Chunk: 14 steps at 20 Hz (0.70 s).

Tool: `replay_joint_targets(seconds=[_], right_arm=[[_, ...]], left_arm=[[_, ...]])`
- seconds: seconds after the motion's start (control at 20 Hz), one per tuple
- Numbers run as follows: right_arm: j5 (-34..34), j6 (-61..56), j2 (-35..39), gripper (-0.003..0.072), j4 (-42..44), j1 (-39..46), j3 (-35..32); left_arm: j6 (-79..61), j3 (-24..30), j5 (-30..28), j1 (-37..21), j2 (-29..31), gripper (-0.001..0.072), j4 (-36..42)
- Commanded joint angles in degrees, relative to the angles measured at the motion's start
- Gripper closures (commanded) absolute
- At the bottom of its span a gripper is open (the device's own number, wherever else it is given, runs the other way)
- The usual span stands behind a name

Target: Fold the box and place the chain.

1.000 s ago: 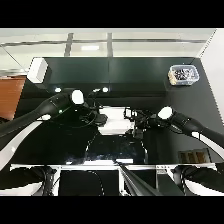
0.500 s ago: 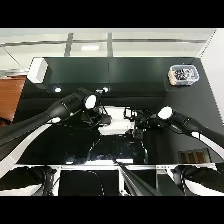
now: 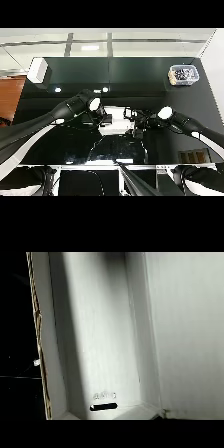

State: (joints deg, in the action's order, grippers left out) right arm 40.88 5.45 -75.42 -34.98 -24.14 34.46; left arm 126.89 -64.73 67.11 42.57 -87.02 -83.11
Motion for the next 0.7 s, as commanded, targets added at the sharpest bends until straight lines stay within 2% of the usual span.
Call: replay_joint_targets(seconds=[0.0,0.2,0.25,0.3,0.4,0.65], right_arm=[[0.02,-0.02,-0.02,0.0549,0.00,-0.02,0.07],[0.02,-0.02,-0.02,0.0549,0.00,-0.02,0.07],[0.02,-0.02,-0.02,0.0549,0.02,-0.02,0.07],[0.02,-0.02,-0.02,0.0549,0.00,-0.02,0.07],[0.02,-0.02,-0.02,0.0549,0.00,-0.02,0.07],[0.02,-0.02,-0.02,0.0549,0.02,-0.02,0.07]], left_arm=[[0.90,-0.52,0.50,0.35,-0.83,0.0420,0.09],[0.90,-0.55,1.38,0.37,-1.46,0.0436,0.61],[0.90,-0.55,1.77,0.35,-1.70,0.0471,0.94],[0.83,-0.55,1.70,0.37,-1.88,0.0581,1.11],[0.83,-0.55,1.60,0.37,-2.03,0.0686,1.14],[0.79,-0.57,1.73,0.35,-2.03,0.0673,1.18]])
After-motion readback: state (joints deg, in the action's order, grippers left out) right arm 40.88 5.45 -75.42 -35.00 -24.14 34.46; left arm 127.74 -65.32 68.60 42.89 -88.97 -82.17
